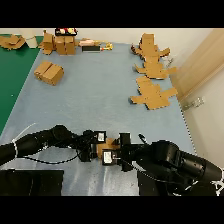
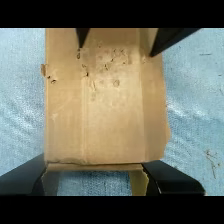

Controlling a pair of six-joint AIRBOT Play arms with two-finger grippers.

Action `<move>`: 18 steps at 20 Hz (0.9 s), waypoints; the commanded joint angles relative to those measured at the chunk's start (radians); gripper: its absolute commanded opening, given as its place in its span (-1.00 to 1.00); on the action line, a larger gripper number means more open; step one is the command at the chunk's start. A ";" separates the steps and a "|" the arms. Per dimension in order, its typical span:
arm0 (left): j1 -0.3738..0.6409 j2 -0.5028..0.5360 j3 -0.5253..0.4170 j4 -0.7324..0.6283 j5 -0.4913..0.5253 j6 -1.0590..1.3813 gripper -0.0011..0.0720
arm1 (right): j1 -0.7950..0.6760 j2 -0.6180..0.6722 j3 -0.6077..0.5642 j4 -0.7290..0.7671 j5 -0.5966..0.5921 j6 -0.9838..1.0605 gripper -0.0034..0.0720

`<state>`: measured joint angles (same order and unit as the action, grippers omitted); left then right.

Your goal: Fold the box.

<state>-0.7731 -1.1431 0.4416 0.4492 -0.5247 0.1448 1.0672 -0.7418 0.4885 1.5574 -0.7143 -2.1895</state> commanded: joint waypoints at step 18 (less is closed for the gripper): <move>0.000 0.000 0.000 0.000 0.000 0.000 0.02 | 0.082 -0.038 0.002 -0.154 0.026 0.109 0.37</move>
